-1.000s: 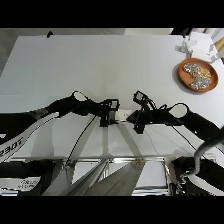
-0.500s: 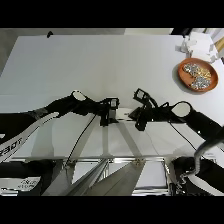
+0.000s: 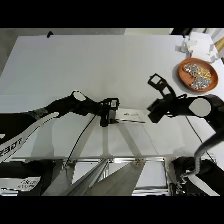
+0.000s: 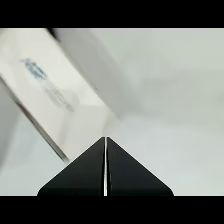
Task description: Fold the box and place the chain.
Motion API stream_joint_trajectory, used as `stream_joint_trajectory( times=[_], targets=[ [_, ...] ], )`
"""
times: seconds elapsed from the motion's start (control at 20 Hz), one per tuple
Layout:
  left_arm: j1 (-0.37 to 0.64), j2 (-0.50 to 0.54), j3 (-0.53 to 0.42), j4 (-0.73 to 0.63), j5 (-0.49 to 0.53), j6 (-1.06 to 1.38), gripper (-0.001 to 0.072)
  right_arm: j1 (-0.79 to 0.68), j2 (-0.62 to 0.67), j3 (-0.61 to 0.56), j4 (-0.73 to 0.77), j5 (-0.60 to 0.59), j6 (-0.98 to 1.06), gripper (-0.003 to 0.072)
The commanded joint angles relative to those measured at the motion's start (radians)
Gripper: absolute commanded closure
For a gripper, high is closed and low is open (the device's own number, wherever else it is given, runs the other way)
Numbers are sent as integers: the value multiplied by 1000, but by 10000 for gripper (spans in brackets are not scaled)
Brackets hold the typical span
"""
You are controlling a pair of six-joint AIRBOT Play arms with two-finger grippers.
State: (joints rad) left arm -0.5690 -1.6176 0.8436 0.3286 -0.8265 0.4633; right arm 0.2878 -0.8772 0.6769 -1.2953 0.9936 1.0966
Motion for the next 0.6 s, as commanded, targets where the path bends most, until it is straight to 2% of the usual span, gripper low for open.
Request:
stream_joint_trajectory(
  times=[0.0, 0.15, 0.25, 0.35, 0.55],
  targets=[
    [0, 0, 0, 0, 0, 0, 638, -166, 14, 8, -222, 213, 270, 664],
    [0, 0, 0, -3, -25, 6, 640, -285, 14, 8, -218, 208, 310, 664],
    [0, 0, 0, -19, 8, 72, 643, -325, 14, 8, -219, 185, 310, 663],
    [10, 1, 0, -18, 8, 4, 702, -334, 14, 8, -219, 164, 310, 662],
    [83, 67, 0, 25, 14, -193, 706, -334, 14, 8, -219, 162, 310, 662]
  ],
)
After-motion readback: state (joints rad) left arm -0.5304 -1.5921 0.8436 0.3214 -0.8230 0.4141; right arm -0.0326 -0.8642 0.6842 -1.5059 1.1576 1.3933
